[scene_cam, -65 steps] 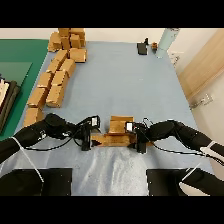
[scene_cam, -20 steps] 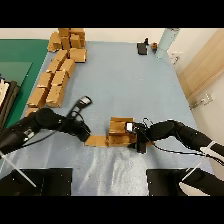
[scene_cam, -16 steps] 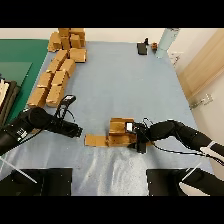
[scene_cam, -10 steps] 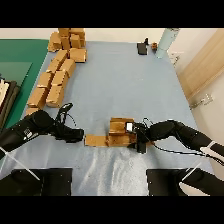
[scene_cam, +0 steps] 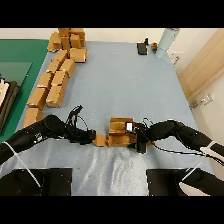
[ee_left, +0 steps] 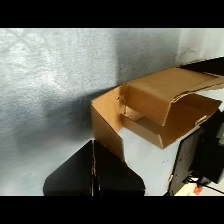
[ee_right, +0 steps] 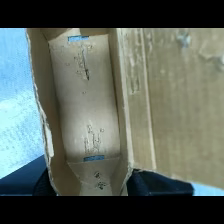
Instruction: Fold the box.
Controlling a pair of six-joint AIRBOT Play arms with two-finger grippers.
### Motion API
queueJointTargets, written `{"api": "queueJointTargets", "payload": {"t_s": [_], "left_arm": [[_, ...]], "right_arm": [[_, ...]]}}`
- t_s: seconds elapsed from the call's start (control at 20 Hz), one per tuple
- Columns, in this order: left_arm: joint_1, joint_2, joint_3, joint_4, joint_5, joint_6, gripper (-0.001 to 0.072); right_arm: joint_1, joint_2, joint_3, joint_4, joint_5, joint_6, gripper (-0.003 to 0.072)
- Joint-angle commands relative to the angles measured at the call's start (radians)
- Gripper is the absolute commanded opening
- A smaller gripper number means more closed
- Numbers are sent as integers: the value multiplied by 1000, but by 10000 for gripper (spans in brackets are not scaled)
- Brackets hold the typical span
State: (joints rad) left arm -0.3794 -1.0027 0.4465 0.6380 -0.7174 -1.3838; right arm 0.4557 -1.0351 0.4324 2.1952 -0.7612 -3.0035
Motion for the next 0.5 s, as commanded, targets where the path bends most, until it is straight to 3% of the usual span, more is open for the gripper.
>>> {"api": "queueJointTargets", "payload": {"t_s": [0.0, 0.2, 0.45], "left_arm": [[-39, -14, -2, -21, 30, -3, 13], [-42, -12, 0, 7, 31, -65, 12], [-178, -12, 17, -56, 108, -64, 13]], "right_arm": [[0, 0, 0, 0, 0, 0, 514], [0, 0, 0, 0, 0, 0, 514], [0, 0, 0, 0, 0, 0, 514]]}}
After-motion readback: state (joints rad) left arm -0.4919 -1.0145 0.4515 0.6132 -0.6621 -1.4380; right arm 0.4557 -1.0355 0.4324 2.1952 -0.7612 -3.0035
